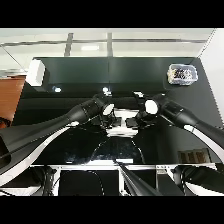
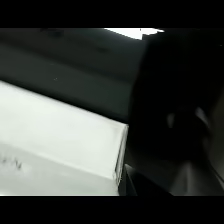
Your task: Fold the box and place the chain.
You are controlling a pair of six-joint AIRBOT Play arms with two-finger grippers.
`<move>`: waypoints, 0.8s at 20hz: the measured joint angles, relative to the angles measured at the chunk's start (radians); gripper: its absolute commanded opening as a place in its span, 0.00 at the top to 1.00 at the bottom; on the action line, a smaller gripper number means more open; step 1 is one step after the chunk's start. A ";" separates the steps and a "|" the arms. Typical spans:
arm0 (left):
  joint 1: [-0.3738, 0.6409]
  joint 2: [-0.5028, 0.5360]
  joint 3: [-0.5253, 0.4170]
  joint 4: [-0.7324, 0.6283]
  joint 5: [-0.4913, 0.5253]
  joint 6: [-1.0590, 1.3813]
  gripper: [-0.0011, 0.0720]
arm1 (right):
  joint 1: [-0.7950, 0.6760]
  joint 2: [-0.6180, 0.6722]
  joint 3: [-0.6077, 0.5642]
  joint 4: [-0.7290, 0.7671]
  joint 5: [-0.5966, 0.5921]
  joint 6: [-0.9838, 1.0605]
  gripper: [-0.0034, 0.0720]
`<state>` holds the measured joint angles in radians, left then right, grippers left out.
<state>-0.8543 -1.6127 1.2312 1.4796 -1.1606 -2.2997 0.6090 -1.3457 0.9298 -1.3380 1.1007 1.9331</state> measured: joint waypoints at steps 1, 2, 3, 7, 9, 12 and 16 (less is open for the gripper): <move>0.000 0.000 0.000 0.000 0.000 0.000 0.95 | 0.017 -0.014 0.019 -0.032 0.015 0.045 0.56; 0.000 0.000 0.000 0.000 0.000 0.000 0.95 | 0.033 -0.027 0.038 -0.059 0.026 0.085 0.56; 0.000 0.000 0.000 0.000 0.000 0.000 0.95 | 0.045 -0.038 0.053 -0.080 0.037 0.121 0.56; 0.000 0.000 0.000 0.000 -0.003 0.000 0.95 | 0.069 -0.067 0.078 -0.111 0.062 0.224 0.87; 0.000 0.000 0.000 0.001 -0.008 -0.005 0.95 | 0.074 -0.073 0.083 -0.112 0.061 0.251 0.94; 0.000 0.000 0.000 0.001 -0.007 -0.002 0.95 | 0.076 -0.077 0.086 -0.108 0.064 0.264 0.93; 0.000 0.000 0.000 0.000 0.008 0.003 0.95 | 0.078 -0.080 0.087 -0.092 0.069 0.267 0.60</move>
